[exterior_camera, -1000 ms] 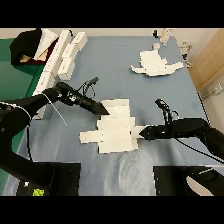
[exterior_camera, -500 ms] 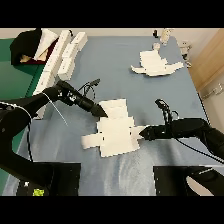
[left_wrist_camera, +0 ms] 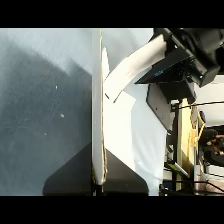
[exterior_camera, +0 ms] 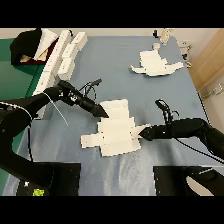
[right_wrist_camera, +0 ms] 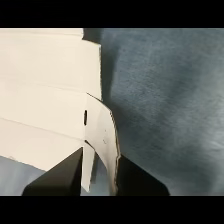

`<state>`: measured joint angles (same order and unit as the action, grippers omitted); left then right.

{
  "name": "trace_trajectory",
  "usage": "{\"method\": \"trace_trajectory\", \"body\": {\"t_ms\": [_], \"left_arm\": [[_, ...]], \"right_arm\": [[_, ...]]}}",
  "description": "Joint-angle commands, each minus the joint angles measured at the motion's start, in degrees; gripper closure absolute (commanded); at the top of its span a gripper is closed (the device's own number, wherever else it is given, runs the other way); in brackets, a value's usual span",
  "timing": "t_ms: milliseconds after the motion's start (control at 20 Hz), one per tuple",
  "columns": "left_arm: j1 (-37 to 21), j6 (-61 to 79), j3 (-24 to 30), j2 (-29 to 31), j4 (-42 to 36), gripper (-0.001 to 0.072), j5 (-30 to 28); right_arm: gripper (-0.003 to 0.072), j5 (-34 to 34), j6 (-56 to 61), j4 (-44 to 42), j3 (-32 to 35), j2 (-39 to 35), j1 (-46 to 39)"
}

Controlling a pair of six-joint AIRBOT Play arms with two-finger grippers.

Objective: Fold the box.

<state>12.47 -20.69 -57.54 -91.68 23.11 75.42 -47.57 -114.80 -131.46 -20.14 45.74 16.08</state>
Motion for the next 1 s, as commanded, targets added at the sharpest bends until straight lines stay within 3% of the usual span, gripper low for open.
{"method": "trace_trajectory", "body": {"t_ms": [0, 100, 350, 550, 800, 950], "left_arm": [[0.09, 5.05, -1.03, 0.55, -0.44, 0.0699, -0.35], [0.35, 9.27, -1.25, 1.99, -0.37, 0.07, -0.63], [3.34, 18.56, 0.61, 9.77, 0.07, 0.0702, -7.67], [6.93, 28.28, 9.22, 19.87, -0.46, 0.0703, -17.97], [13.22, 44.57, 23.28, 35.39, -8.33, 0.0704, -30.03], [18.23, 53.16, 31.54, 44.48, -12.85, 0.0704, -41.13]], "right_arm": [[0.0433, 2.75, 5.09, 9.42, -0.52, 0.02, -0.02], [0.043, 3.98, 14.16, 17.18, -2.71, 0.02, -0.02], [0.0129, 3.98, 31.26, 32.04, -13.86, 0.02, -0.04], [0.013, 4.17, 45.29, 40.96, -20.24, 0.02, -0.07], [0.013, 4.26, 48.06, 42.53, -21.42, 0.15, -0.04], [0.013, 4.5, 49.44, 42.53, -21.42, 1.14, -0.04]]}}
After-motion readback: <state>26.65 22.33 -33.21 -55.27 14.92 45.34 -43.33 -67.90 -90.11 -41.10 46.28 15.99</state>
